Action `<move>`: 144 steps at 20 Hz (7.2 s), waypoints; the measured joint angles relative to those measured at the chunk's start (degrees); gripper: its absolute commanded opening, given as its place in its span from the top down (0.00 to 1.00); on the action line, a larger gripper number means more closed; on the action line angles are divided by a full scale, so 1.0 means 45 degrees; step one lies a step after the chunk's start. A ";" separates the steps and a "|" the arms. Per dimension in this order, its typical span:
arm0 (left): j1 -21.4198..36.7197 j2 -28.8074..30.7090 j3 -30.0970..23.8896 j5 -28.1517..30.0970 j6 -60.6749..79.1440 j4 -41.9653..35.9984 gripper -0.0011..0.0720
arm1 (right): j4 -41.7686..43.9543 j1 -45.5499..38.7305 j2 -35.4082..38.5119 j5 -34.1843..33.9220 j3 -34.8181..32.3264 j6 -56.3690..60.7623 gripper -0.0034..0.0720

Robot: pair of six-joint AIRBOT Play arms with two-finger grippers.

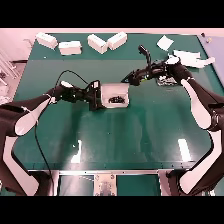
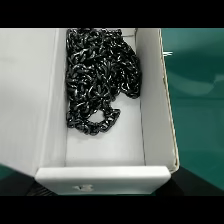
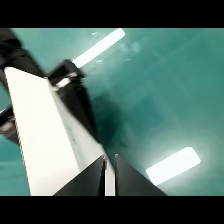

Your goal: Fold the box and place the chain.

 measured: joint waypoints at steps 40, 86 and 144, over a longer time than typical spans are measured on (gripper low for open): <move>0.0010 -0.0005 0.0000 0.0029 -0.0034 -0.0015 0.19 | -0.4017 0.1836 -0.0097 0.1967 0.1530 -0.0646 0.42; 0.0005 0.0000 -0.0005 -0.0078 0.0039 0.0063 0.19 | -0.4809 0.2501 -0.0087 0.0617 -0.0219 -0.0214 0.56; 0.0015 0.0010 0.0010 0.0087 -0.0044 -0.0199 0.19 | -0.1972 0.2307 0.1987 -0.1569 -0.3152 -0.0447 0.94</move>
